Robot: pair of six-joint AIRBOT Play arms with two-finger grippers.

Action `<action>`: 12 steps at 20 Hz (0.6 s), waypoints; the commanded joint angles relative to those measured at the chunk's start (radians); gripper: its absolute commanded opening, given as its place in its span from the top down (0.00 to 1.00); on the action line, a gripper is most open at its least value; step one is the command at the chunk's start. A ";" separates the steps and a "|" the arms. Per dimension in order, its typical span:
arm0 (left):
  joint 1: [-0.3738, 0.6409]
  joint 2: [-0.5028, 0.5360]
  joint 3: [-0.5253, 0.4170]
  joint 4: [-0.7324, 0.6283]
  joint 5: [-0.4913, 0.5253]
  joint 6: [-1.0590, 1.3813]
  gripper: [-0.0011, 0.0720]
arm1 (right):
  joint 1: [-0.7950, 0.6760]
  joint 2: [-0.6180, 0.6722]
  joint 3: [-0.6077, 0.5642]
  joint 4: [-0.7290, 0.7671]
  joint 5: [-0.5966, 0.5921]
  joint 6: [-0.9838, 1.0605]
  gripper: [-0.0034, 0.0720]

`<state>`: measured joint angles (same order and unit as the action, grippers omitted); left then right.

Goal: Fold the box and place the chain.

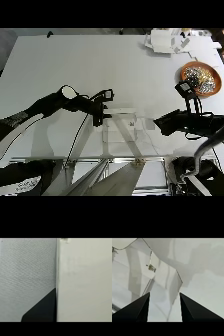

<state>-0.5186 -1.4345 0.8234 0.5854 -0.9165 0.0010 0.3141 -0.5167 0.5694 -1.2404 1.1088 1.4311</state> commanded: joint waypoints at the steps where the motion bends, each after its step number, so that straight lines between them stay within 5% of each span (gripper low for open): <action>1: -0.013 0.004 -0.020 -0.015 0.061 0.082 0.99 | 0.000 0.000 0.003 -0.009 0.002 0.000 0.41; 12: -0.013 0.000 -0.020 0.013 0.075 0.137 0.98 | 0.000 0.000 0.003 -0.014 0.001 -0.002 0.41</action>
<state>-0.5308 -1.4326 0.8040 0.5961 -0.8448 0.1284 0.3141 -0.5167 0.5716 -1.2503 1.1099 1.4303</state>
